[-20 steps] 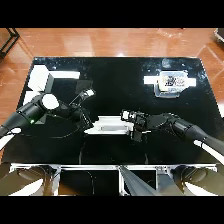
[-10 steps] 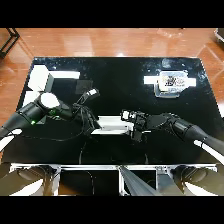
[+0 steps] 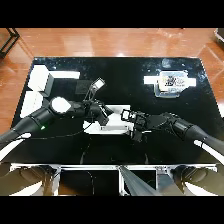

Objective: Fold the box and place the chain.

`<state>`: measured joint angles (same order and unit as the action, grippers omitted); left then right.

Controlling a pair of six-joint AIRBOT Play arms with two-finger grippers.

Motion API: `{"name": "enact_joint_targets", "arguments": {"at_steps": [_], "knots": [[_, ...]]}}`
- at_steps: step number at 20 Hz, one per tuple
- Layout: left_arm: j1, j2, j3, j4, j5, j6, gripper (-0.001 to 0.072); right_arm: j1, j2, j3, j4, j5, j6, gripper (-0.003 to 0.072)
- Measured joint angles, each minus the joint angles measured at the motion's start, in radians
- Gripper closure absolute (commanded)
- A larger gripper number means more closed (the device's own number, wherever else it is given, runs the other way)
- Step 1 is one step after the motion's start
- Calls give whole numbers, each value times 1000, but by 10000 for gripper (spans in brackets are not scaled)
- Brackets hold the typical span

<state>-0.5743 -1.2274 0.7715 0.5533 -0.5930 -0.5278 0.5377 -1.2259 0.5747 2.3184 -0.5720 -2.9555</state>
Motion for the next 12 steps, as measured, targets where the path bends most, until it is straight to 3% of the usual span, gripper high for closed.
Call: {"name": "enact_joint_targets", "arguments": {"at_steps": [7, 12], "knots": [[-15, -111, 0, -8, 74, 6, 691, 0, 0, 0, 0, -1, 0, 556], [-2, -74, 13, 94, 39, 2, 691, 0, 0, 0, 0, -2, 0, 556]]}}
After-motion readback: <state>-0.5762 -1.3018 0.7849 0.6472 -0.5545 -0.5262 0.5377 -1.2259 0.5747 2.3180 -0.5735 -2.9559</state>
